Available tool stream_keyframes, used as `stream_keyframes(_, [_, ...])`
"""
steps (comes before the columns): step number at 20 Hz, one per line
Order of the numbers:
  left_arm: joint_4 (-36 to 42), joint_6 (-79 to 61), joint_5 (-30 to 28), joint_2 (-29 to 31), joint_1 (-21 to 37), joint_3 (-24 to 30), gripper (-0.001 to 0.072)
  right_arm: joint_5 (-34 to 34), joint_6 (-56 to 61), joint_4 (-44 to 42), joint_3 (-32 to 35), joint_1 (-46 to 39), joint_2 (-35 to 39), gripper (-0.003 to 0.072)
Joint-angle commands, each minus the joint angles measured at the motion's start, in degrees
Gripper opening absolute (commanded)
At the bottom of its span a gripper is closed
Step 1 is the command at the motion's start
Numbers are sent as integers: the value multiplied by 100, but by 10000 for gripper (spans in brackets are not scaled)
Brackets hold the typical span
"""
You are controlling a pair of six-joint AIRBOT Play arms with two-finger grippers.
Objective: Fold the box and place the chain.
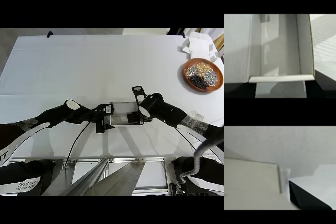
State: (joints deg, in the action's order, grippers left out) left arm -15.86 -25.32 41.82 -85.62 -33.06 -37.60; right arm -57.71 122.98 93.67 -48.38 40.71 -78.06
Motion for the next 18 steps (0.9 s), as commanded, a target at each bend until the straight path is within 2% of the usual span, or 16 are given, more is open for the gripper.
stream_keyframes(1, [-2,4,0,4,0,-2,319,-37,-186,251,-4,0,262,346])
stream_keyframes(5, [-2,4,0,4,0,-2,319,-28,-533,258,-4,0,776,412])
stream_keyframes(8, [0,4,-2,4,0,-2,319,-184,-1213,365,-103,-24,1340,410])
stream_keyframes(11, [-2,4,0,4,0,-2,319,-575,-1659,691,-605,-426,1921,395])
stream_keyframes(13, [-2,4,2,4,0,-2,319,-748,-2109,824,-1102,-1021,2072,395])
stream_keyframes(16, [-2,4,0,4,0,-2,319,-553,-2957,841,-1676,-2437,1974,388])
stream_keyframes(18, [-2,4,2,4,0,-2,319,-463,-3425,807,-1967,-3499,1681,316])
